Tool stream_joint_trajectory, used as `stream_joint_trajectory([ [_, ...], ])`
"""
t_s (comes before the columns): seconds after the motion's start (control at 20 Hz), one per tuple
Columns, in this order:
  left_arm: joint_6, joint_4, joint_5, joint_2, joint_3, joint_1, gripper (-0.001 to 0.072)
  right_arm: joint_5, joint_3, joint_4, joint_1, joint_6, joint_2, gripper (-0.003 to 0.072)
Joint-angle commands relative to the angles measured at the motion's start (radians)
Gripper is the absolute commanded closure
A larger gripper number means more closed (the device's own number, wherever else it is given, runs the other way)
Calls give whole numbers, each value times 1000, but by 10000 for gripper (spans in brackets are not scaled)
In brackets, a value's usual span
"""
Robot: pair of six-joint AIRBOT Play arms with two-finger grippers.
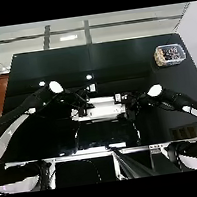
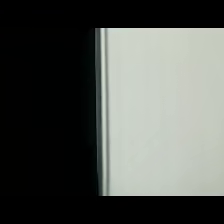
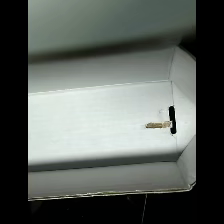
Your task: Fold the box and place the chain.
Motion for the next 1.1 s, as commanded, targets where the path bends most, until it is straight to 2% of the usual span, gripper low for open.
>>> stream_joint_trajectory([
  [0.0,0,0,2,-1,0,0,681,-1,0,-1,0,0,-1,99],
  [0.05,0,0,1,-1,0,0,681,-1,0,-1,0,0,-1,100],
  [0.15,0,0,0,-1,0,0,681,-1,0,-1,0,0,-1,218],
  [0.35,0,0,-10,0,0,1,676,-1,0,-1,0,0,-1,218],
  [0.4,0,2,-13,3,0,3,590,-1,0,-1,0,0,-1,217],
  [0.45,-13,3,-12,11,0,8,438,-1,0,-1,0,0,-1,218],
  [0.55,-104,5,-12,36,2,31,179,-1,0,-1,0,0,-1,218],
  [0.6,-163,21,-17,55,2,48,146,-1,0,-1,0,0,-1,218],
  [0.65,-211,49,-19,81,2,68,146,0,0,-1,0,0,-1,219],
  [0.7,-254,77,-29,109,2,88,145,2,0,-1,0,0,-1,332],
  [0.75,-291,105,-48,141,2,111,146,5,0,-2,0,0,-1,468],
  [0.85,-428,158,-121,209,2,158,150,5,0,-2,0,0,-1,467],
  [0.9,-523,174,-177,237,2,177,189,5,0,-2,0,0,-1,467],
  [0.95,-618,177,-249,260,2,192,455,5,0,-2,0,0,-1,467],
  [1.0,-652,176,-328,277,2,202,676,4,0,-2,0,0,-1,467],
  [1.05,-664,168,-410,286,1,205,683,3,0,-2,0,0,-1,466],
])
